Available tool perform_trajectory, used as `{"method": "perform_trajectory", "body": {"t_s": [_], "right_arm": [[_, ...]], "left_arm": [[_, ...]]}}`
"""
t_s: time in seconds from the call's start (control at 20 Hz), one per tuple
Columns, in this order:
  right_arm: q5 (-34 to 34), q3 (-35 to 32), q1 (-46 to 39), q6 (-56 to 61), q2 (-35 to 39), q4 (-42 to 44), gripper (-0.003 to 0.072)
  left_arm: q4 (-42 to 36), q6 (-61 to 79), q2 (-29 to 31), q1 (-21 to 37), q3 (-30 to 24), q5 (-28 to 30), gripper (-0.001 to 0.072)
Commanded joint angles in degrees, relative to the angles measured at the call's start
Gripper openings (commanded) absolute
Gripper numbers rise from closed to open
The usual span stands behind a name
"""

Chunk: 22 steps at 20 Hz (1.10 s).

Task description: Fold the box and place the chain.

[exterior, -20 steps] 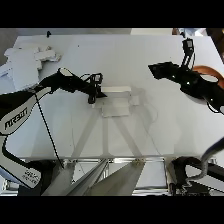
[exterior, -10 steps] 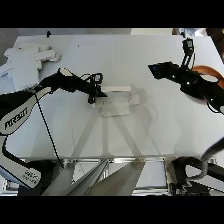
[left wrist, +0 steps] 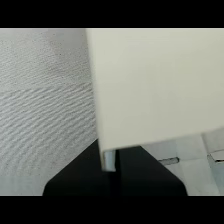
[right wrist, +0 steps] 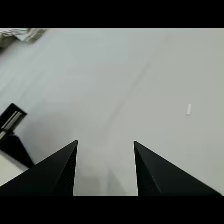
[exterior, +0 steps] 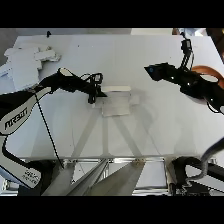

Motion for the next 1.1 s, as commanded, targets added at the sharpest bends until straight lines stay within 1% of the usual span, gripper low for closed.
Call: {"method": "perform_trajectory", "body": {"t_s": [0.0, 0.2, 0.25, 0.3, 0.4, 0.55, 0.7, 0.8, 0.9, 0.95, 1.05], "right_arm": [[12.74, 0.00, -0.02, 0.07, 0.02, 0.09, 0.0401], [22.49, 0.00, -0.02, 0.09, 0.02, -0.42, 0.0404], [24.72, 0.00, -0.02, 0.09, 0.02, -0.61, 0.0502], [25.29, 0.00, -0.02, 0.09, 0.04, -0.50, 0.0712], [24.81, 0.00, -0.02, 0.04, 0.02, -0.70, 0.0707], [21.66, 0.02, -0.02, -3.23, 0.02, -0.92, 0.0706], [18.01, 1.09, -0.02, -7.91, 0.39, -4.66, 0.0693], [14.01, 1.64, 0.02, -11.85, 2.64, -11.72, 0.0693], [8.63, 1.64, 1.07, -12.87, 6.34, -20.46, 0.0692], [7.26, 1.64, 1.77, -12.85, 8.20, -24.70, 0.0690], [7.50, 1.55, 3.37, -12.83, 10.51, -28.85, 0.0690]], "left_arm": [[0.02, 0.00, -0.04, 0.02, 0.02, 0.00, 0.0016], [0.02, 0.00, -0.04, 0.02, 0.02, 0.02, 0.0016], [0.02, 0.00, -0.04, 0.02, 0.02, 0.02, 0.0016], [0.02, 0.00, -0.04, 0.00, 0.02, 0.00, 0.0016], [0.02, 0.00, -0.04, 0.02, 0.02, 0.00, 0.0016], [0.02, 0.00, -0.04, 0.00, 0.02, 0.02, 0.0016], [0.02, 0.00, -0.04, 0.00, 0.02, 0.00, 0.0016], [0.02, 0.00, -0.04, 0.00, 0.02, 0.00, 0.0016], [0.02, 0.00, -0.04, 0.00, 0.02, 0.00, 0.0016], [0.02, 0.00, -0.04, 0.02, 0.02, 0.00, 0.0016], [0.02, 0.00, -0.04, 0.00, 0.02, 0.00, 0.0016]]}}
